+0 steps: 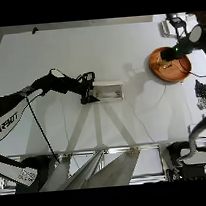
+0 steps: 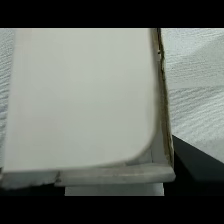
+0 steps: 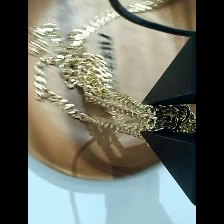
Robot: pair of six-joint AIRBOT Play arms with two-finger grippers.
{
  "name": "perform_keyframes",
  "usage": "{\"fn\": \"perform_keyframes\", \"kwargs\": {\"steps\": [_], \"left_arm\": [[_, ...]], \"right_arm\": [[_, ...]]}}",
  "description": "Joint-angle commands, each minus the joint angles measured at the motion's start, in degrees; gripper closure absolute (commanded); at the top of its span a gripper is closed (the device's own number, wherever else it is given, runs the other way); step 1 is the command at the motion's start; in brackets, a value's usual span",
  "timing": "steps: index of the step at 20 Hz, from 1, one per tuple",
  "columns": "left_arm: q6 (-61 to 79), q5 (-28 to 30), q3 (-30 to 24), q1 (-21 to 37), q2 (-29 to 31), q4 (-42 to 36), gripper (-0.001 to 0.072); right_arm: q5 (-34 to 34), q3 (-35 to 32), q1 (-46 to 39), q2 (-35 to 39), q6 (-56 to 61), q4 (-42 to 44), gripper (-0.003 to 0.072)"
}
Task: Fold the box and place the chain.
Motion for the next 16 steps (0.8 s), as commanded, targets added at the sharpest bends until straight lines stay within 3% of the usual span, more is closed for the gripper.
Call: {"fn": "perform_keyframes", "kwargs": {"steps": [1, 4, 6, 10, 16], "left_arm": [[0.02, 0.02, 0.02, 0.02, 0.04, 0.00, 0.0551], [0.02, 0.00, 0.02, 0.02, 0.04, 0.00, 0.0551], [0.02, 0.02, 0.02, 0.02, 0.02, 0.00, 0.0551], [0.02, 0.02, 0.02, 0.02, 0.04, 0.00, 0.0551], [0.02, 0.02, 0.02, 0.02, 0.04, -0.02, 0.0551]], "right_arm": [[-2.27, -12.72, 2.91, 10.47, -0.42, 0.04, 0.0682], [-2.56, -20.85, 8.76, 19.34, -0.39, 0.04, 0.0681], [-0.68, -22.91, 13.40, 22.47, -0.11, 0.20, 0.0681], [0.07, -22.88, 20.59, 22.05, 1.57, 1.88, 0.0680], [-8.39, -22.86, 27.93, 18.34, 2.60, 8.50, 0.0680]]}}
